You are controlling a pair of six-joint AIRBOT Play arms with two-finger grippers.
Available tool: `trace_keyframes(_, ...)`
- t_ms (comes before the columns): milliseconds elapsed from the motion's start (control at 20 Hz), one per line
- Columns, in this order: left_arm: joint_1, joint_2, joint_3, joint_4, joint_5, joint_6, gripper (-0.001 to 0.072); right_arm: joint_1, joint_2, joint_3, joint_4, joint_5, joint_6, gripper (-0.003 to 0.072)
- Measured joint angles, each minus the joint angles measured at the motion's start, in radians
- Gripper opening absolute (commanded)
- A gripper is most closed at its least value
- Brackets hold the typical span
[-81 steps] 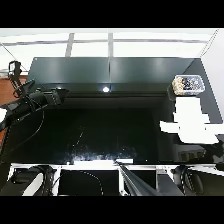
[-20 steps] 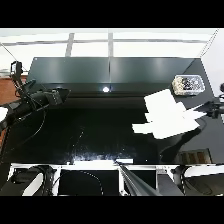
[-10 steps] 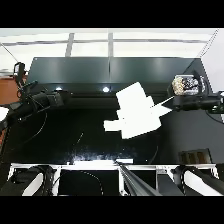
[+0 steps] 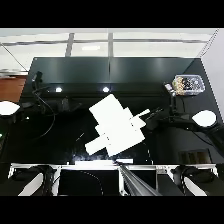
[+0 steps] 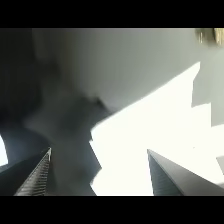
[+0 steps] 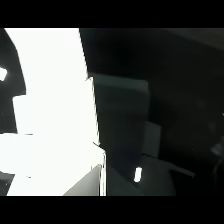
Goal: Fold the box and place the chain.
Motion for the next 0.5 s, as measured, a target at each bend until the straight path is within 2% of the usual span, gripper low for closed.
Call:
trace_keyframes(150, -0.003, -0.086, -0.020, -0.024, -0.104, -0.014, 0.0697, 0.031, 0.007, -0.014, -0.005, -0.037, 0.001, 0.0042)
trace_keyframes(300, -0.007, -0.155, -0.059, -0.105, -0.178, 0.010, 0.0697, 0.042, 0.010, -0.019, -0.008, -0.055, 0.008, 0.0042)
trace_keyframes(500, -0.047, -0.216, -0.129, -0.193, -0.171, 0.090, 0.0698, 0.048, 0.011, -0.021, -0.008, -0.064, 0.016, 0.0042)
